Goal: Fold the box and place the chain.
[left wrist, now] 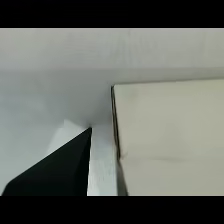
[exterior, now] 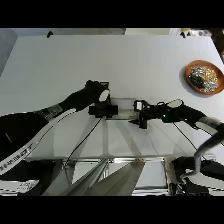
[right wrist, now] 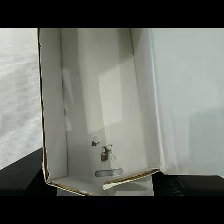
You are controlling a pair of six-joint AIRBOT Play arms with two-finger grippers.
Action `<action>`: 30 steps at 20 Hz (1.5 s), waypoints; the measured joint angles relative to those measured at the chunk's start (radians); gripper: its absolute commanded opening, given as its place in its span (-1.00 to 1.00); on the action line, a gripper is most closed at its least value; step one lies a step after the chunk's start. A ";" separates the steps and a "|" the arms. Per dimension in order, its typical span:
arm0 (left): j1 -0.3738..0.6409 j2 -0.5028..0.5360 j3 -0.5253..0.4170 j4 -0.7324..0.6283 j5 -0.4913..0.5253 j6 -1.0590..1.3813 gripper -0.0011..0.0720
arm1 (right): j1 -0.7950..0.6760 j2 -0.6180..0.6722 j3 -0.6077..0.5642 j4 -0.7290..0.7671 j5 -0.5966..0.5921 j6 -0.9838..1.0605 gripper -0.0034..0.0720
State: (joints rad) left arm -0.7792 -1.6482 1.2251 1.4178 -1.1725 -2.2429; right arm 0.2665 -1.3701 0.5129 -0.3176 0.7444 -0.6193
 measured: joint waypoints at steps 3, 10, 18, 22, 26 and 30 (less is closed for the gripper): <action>0.016 0.043 0.000 -0.003 -0.002 0.037 -0.01 | 0.000 0.000 0.000 0.000 0.000 0.000 -0.07; 0.098 0.227 0.000 -0.012 -0.048 0.296 -0.01 | 0.000 0.000 0.000 0.000 0.000 0.000 -0.07; 0.295 0.466 -0.156 -0.129 -0.023 1.109 0.64 | 0.000 0.000 0.000 0.000 0.000 0.001 -0.07; 0.402 0.493 -0.365 -0.422 0.065 1.888 0.64 | 0.000 0.000 0.000 0.000 0.000 0.001 -0.07; 0.445 0.406 -0.475 -0.674 0.129 2.425 0.95 | 0.000 0.000 0.000 0.000 0.000 0.001 -0.07; 0.448 0.290 -0.507 -0.846 0.185 2.623 0.95 | 0.000 0.000 0.000 0.000 0.000 0.001 -0.07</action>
State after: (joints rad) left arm -0.3313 -1.3586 0.7181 0.5716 -0.9878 0.3805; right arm 0.2665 -1.3701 0.5129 -0.3172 0.7444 -0.6186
